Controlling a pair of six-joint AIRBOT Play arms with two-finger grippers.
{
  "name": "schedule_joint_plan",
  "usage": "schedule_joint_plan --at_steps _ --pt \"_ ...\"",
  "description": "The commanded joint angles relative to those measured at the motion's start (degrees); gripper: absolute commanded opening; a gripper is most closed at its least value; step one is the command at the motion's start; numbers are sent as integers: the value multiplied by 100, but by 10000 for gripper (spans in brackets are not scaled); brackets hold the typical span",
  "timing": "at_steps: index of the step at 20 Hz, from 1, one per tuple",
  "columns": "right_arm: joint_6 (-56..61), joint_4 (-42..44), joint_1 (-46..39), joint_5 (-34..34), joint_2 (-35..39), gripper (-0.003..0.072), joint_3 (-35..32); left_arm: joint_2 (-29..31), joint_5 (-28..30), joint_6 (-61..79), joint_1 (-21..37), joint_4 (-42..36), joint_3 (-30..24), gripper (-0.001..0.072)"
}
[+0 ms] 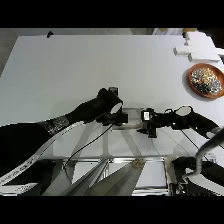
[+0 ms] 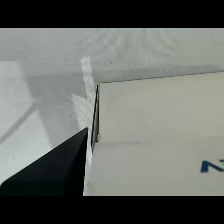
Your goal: Fold the box and place the chain.
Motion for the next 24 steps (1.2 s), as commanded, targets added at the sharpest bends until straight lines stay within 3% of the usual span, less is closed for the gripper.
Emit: schedule_joint_plan --at_steps 1,3,5,12,14,15,17,21,23,24 --pt "0 2 0 0 -4 339 0 -20 -9 -166 -15 72 13 330" --pt "0 0 0 0 -2 339 0 -20 -26 -280 -15 -4 -39 324" --pt "0 2 0 0 -2 339 0 -20 -28 -291 -13 -107 -153 264" --pt "0 2 0 0 -2 339 0 -46 105 -293 -17 -166 -249 247" --pt "0 0 0 0 -2 339 0 -90 120 -291 -44 -212 -251 126" --pt "0 0 0 0 -2 339 0 -92 164 -291 -55 -210 -249 125" --pt "0 2 0 2 -2 339 0 -92 190 -291 -74 -219 -251 0" --pt "0 2 0 0 -2 339 0 -90 188 -291 -85 -216 -249 16" --pt "0 2 0 0 -2 339 0 -83 181 -289 -85 -219 -249 125" --pt "0 0 0 0 -2 339 0 -76 177 -284 -85 -219 -249 143"
